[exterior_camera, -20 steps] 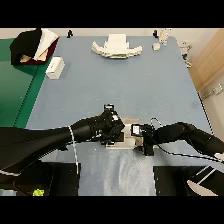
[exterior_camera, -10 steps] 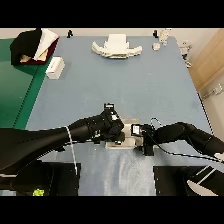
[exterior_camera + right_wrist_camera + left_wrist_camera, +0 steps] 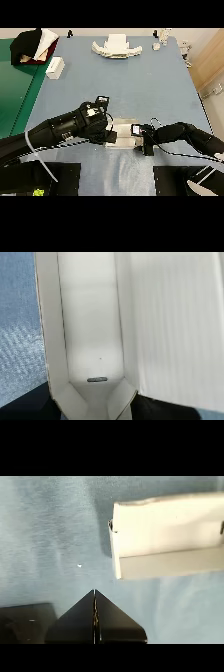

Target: Fold the box.

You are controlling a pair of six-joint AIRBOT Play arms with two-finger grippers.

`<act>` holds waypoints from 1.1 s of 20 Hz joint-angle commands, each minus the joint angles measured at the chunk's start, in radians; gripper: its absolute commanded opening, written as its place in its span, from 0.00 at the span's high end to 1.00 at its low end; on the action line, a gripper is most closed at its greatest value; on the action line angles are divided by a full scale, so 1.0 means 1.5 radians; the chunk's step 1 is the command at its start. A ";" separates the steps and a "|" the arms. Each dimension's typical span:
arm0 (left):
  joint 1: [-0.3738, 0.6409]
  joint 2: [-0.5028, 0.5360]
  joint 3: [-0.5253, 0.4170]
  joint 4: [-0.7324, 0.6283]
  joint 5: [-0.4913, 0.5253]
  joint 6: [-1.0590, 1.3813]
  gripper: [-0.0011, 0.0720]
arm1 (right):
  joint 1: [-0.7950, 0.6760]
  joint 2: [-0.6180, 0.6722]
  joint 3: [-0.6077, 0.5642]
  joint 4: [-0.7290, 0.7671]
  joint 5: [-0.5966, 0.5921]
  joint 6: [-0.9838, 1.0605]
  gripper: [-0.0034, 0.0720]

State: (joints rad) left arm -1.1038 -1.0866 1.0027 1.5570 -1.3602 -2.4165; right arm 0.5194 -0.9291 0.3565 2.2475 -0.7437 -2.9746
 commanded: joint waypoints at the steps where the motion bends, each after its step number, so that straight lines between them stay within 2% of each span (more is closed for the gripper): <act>1: 0.001 0.037 0.000 0.023 -0.029 0.053 0.97 | 0.000 0.000 0.001 0.000 0.000 0.000 0.26; 3: 0.001 0.033 0.000 0.046 -0.015 0.098 0.97 | 0.000 0.000 0.001 0.000 0.000 0.000 0.26; 7: 0.006 0.036 -0.007 0.050 -0.008 0.305 0.97 | 0.000 0.000 0.001 0.000 0.000 0.000 0.26; 10: 0.090 0.085 -0.077 -0.012 0.050 0.547 0.97 | 0.000 0.000 0.001 0.000 0.000 0.000 0.26; 12: 0.169 0.135 -0.142 -0.108 0.108 0.788 0.97 | 0.000 0.000 0.001 0.000 0.000 0.000 0.26; 15: 0.276 0.185 -0.220 -0.247 0.141 1.107 0.97 | 0.000 0.000 0.001 0.000 0.001 0.000 0.26; 16: 0.304 0.186 -0.236 -0.283 0.141 1.174 0.91 | 0.000 0.000 0.001 0.000 0.000 0.000 0.26; 17: 0.329 0.184 -0.253 -0.319 0.154 1.224 0.38 | 0.000 0.000 0.001 0.000 0.000 0.000 0.26; 18: 0.347 0.181 -0.271 -0.349 0.179 1.260 0.07 | 0.000 0.000 0.001 0.000 0.000 0.000 0.26; 22: 0.364 0.169 -0.346 -0.448 0.307 1.460 0.07 | 0.000 0.000 0.001 0.000 0.000 0.000 0.26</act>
State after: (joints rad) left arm -0.5945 -0.8299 0.5610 1.0420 -1.0435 -0.5190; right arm 0.5194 -0.9291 0.3565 2.2475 -0.7433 -2.9746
